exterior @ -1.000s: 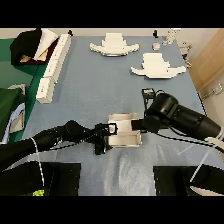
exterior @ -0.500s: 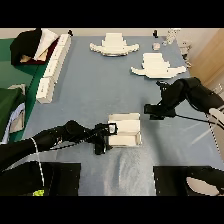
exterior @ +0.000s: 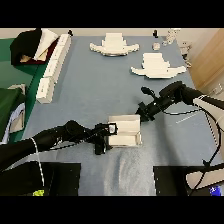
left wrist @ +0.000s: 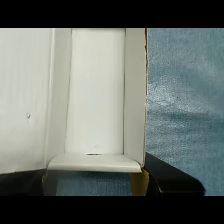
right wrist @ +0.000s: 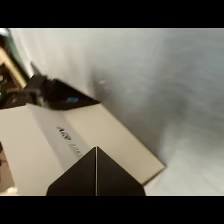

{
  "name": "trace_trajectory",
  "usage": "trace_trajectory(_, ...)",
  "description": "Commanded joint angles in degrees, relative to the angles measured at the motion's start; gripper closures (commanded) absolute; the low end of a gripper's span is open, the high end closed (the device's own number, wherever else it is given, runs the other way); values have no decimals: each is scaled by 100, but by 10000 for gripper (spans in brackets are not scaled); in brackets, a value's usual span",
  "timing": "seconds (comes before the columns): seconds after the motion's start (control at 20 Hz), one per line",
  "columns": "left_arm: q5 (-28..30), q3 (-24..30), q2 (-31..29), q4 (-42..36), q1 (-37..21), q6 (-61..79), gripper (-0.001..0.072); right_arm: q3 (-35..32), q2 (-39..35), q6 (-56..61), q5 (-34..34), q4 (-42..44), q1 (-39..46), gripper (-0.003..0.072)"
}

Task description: Fold the box.

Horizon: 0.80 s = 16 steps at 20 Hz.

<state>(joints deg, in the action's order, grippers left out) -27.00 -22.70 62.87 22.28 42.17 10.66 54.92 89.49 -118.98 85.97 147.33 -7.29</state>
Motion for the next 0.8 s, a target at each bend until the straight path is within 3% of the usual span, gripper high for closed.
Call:
trace_trajectory(0.0,2,-4,2,2,-4,2,189,7,-164,-756,299,140,-332,686)
trace_trajectory(0.2,2,-4,2,0,-7,2,189,-256,-955,-973,-422,-116,-686,686)
trace_trajectory(0.5,2,-4,2,2,-4,2,189,-1749,-2671,-2118,-2708,-131,-1523,686)
trace_trajectory(0.75,2,-4,2,0,-4,2,189,-2651,-3895,-2546,-3919,-549,-2406,686)
